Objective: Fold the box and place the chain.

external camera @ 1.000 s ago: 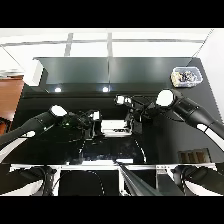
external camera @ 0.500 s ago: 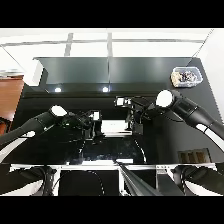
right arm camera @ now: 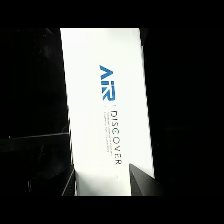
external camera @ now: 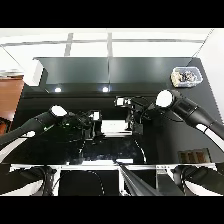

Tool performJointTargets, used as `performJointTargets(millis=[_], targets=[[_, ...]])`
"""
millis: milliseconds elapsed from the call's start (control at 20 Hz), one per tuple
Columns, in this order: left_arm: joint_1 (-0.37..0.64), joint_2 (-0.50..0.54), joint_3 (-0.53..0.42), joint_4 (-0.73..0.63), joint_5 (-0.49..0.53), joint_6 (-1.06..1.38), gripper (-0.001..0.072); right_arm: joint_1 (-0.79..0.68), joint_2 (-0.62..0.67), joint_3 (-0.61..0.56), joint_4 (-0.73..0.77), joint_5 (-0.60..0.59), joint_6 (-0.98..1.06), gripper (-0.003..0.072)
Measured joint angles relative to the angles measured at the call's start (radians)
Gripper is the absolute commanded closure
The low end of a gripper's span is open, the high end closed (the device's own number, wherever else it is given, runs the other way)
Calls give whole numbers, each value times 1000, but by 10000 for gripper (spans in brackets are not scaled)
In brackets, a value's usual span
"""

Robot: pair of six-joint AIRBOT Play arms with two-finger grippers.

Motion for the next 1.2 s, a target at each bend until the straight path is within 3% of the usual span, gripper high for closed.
performJointTargets(millis=[750, 1100, 1200], targets=[[0, 0, 0, 0, 0, 0, 247, 30, -10, 0, -25, -11, 15, 311], [0, 0, 0, 0, 0, 2, 247, 18, 98, 1, -22, -4, 132, 314], [0, 0, 0, 0, 0, 2, 247, -12, 127, 1, -23, 24, 237, 512]])
